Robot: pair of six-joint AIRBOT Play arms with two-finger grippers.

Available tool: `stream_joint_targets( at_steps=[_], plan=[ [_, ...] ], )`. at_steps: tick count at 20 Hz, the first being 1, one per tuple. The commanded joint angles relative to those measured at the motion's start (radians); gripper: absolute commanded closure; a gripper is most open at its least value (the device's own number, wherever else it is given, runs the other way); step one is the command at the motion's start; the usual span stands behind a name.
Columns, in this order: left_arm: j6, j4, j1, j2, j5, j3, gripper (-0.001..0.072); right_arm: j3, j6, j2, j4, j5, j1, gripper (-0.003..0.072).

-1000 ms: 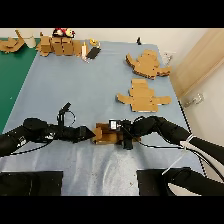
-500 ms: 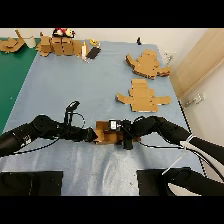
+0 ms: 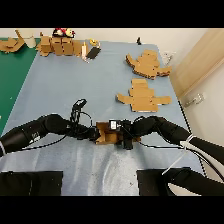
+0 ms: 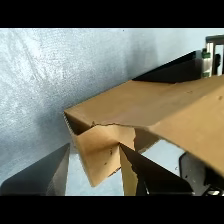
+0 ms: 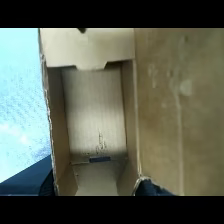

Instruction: Fold the box.

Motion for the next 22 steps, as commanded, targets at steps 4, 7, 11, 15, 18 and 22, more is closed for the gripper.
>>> stream_joint_targets(
  at_steps=[4,7,11,15,18,22],
  plan=[
    [-0.232,0.265,-0.092,-0.101,-0.099,0.129,0.0221,0.000,0.000,0.000,0.000,0.000,0.001,0.0246],
    [-0.364,0.343,-0.127,-0.134,-0.109,0.187,0.0221,0.000,0.000,0.000,0.000,0.000,0.000,0.0246],
    [-0.521,0.388,-0.162,-0.162,-0.152,0.207,0.0221,0.000,0.000,0.000,0.000,0.000,0.001,0.0246],
    [-0.652,0.443,-0.203,-0.200,-0.180,0.235,0.0221,0.000,0.000,0.000,0.000,0.000,0.001,0.0246],
    [-0.762,0.548,-0.229,-0.256,-0.256,0.310,0.0222,0.000,0.000,0.000,-0.002,0.000,0.001,0.0246],
    [-0.817,0.599,-0.247,-0.328,-0.317,0.400,0.0222,0.000,0.000,0.000,-0.002,0.000,0.001,0.0246]
  ],
)
